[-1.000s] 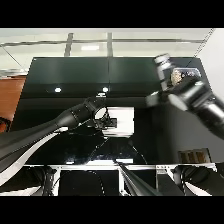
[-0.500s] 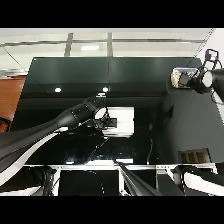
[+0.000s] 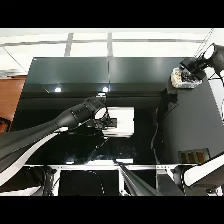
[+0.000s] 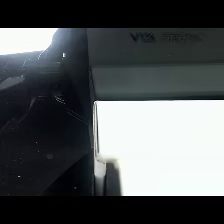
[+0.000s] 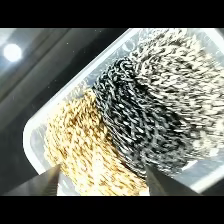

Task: Fold the box and place the chain.

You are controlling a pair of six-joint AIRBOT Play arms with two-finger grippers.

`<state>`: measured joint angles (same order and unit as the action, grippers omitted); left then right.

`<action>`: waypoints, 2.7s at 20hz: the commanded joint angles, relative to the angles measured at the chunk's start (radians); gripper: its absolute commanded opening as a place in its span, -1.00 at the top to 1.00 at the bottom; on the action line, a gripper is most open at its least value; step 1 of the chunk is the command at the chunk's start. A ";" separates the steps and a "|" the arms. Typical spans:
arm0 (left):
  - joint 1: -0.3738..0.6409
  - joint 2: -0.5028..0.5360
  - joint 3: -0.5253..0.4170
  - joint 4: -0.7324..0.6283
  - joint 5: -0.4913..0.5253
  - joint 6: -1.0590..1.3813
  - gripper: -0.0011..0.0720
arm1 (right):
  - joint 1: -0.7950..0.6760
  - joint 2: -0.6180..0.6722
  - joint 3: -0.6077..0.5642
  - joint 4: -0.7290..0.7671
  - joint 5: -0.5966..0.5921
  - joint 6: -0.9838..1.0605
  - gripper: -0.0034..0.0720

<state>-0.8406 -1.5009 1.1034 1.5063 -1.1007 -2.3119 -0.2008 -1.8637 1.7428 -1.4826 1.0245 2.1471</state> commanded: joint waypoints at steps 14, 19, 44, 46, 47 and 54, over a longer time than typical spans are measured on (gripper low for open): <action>0.000 0.000 0.000 0.000 0.000 0.000 0.90 | -0.012 -0.076 0.054 0.120 0.055 -0.114 0.88; 0.000 0.000 0.000 0.000 0.000 0.000 0.90 | -0.030 0.059 0.054 0.122 0.061 -0.243 0.88; 0.000 0.000 0.000 0.000 -0.001 0.000 0.90 | -0.004 0.932 -0.151 0.845 0.483 -0.813 0.90; 0.000 0.000 0.000 0.000 -0.002 0.000 0.90 | 0.022 0.932 -0.151 0.851 0.476 -0.813 0.90; 0.000 0.000 0.000 0.000 -0.002 0.000 0.90 | 0.029 0.932 -0.151 0.851 0.476 -0.813 0.90; 0.000 0.000 0.000 0.000 -0.007 0.000 0.90 | 0.127 0.932 -0.153 0.859 0.530 -0.795 0.89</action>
<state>-0.8406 -1.5009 1.1034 1.5059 -1.1038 -2.3119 -0.1173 -0.9337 1.5913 -0.6361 1.5230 1.3392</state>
